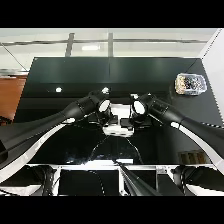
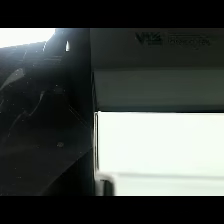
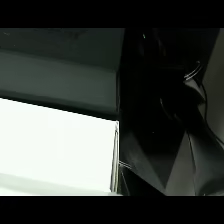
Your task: Fold the box and place the chain.
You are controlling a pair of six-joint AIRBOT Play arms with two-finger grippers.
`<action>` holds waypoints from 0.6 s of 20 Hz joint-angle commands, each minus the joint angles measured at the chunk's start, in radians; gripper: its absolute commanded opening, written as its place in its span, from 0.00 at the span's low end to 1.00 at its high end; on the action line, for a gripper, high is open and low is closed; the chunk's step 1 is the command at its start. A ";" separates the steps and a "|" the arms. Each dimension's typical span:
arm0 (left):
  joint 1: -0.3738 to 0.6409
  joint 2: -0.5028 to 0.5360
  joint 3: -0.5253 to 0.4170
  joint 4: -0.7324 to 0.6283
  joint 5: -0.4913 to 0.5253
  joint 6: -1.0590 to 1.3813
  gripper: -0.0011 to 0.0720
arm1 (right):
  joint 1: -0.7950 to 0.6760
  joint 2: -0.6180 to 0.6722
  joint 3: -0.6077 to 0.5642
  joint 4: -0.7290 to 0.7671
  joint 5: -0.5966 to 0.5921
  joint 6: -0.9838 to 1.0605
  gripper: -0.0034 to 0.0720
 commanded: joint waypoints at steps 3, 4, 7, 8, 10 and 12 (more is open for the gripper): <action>0.000 0.000 0.000 0.000 0.000 0.000 0.05 | 0.003 -0.006 0.005 -0.005 0.011 0.033 0.16; 0.000 0.000 0.000 0.000 0.000 0.000 0.05 | 0.003 -0.006 0.005 -0.005 0.008 0.034 0.07; 0.000 0.000 0.000 0.000 0.000 0.000 0.05 | 0.003 -0.006 0.005 -0.005 0.003 0.040 0.06; 0.000 0.000 0.000 0.000 0.000 0.000 0.05 | 0.003 -0.006 0.005 -0.005 0.004 0.040 0.06; 0.000 0.000 0.000 0.000 0.000 0.000 0.05 | 0.002 -0.006 0.005 -0.003 0.003 0.039 0.09; 0.000 0.000 0.000 0.000 0.000 0.000 0.05 | 0.002 -0.006 0.005 -0.002 -0.001 0.040 0.23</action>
